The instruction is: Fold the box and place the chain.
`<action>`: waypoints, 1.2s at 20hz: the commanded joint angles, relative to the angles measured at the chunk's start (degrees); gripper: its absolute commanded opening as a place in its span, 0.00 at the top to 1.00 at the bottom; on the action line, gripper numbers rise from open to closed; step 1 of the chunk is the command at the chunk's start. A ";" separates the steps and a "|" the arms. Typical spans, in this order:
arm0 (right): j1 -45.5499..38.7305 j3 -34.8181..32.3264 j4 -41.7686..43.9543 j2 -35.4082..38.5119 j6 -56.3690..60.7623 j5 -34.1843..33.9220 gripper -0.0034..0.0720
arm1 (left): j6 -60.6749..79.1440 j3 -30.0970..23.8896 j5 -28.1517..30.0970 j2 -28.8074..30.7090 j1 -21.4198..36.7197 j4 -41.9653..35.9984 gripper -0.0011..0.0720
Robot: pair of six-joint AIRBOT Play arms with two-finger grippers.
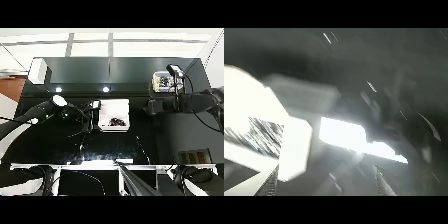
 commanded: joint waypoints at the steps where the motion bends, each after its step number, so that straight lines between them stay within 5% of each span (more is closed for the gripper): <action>1: 0.44 3.93 8.33 -7.61 -4.28 9.68 0.07 | -0.07 0.04 0.20 -0.04 -0.02 0.04 0.38; 9: 3.06 15.30 8.52 -26.18 -13.03 10.34 0.07 | -0.07 0.04 0.22 -0.04 -0.02 0.04 0.38; 19: 3.30 16.57 12.52 -22.47 -50.34 -3.13 0.07 | -0.07 0.04 0.22 -0.04 -0.02 0.04 0.38; 24: 3.32 15.91 12.57 -22.01 -52.74 -10.29 0.06 | -0.07 0.04 0.24 -0.04 -0.04 0.04 0.38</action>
